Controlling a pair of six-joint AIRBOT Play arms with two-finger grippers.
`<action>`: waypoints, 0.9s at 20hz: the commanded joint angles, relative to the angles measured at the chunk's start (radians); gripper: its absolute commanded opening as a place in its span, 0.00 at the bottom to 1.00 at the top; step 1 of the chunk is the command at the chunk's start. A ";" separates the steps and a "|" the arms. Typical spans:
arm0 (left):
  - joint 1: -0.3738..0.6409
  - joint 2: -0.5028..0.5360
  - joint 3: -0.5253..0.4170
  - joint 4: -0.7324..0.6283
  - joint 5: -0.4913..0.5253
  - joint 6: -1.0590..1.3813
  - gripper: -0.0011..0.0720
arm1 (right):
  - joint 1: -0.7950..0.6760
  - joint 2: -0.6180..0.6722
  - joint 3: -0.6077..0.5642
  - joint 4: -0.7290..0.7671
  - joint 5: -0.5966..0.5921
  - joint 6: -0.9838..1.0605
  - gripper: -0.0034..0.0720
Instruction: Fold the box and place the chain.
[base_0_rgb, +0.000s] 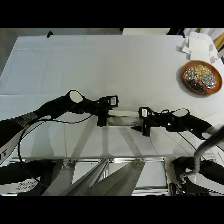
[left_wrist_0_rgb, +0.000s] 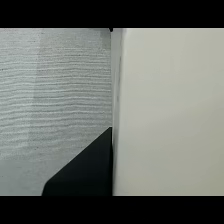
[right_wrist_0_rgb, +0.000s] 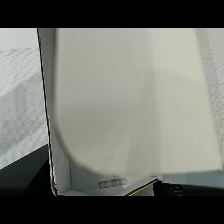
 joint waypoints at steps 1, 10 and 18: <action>0.000 0.000 0.000 0.000 0.000 0.000 0.03 | 0.000 0.000 -0.001 -0.001 0.002 0.000 0.59; 0.000 0.000 0.000 0.000 0.000 0.000 0.03 | 0.000 0.000 -0.001 -0.001 0.002 0.000 0.59; 0.001 0.000 0.000 -0.007 0.042 0.041 0.03 | 0.000 -0.001 -0.001 -0.001 0.002 0.000 0.59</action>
